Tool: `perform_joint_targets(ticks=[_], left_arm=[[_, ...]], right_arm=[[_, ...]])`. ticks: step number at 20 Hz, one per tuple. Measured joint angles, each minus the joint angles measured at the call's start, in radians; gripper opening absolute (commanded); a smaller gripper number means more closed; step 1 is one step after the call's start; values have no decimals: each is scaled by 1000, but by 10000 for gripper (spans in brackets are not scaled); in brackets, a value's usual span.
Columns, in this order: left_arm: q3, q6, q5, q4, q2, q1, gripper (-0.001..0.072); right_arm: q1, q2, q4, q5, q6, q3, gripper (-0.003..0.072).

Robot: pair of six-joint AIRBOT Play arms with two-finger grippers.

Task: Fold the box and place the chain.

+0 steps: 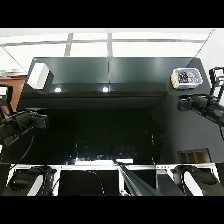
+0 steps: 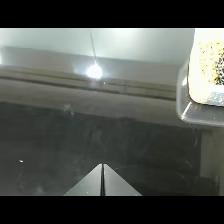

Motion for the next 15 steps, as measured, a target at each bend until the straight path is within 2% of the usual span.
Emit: perform_joint_targets(ticks=[15], left_arm=[[-10, 0, 0, 9, 39, 0, 25]], right_arm=[[-1, 1, -1, -2, 0, -4, 10]])
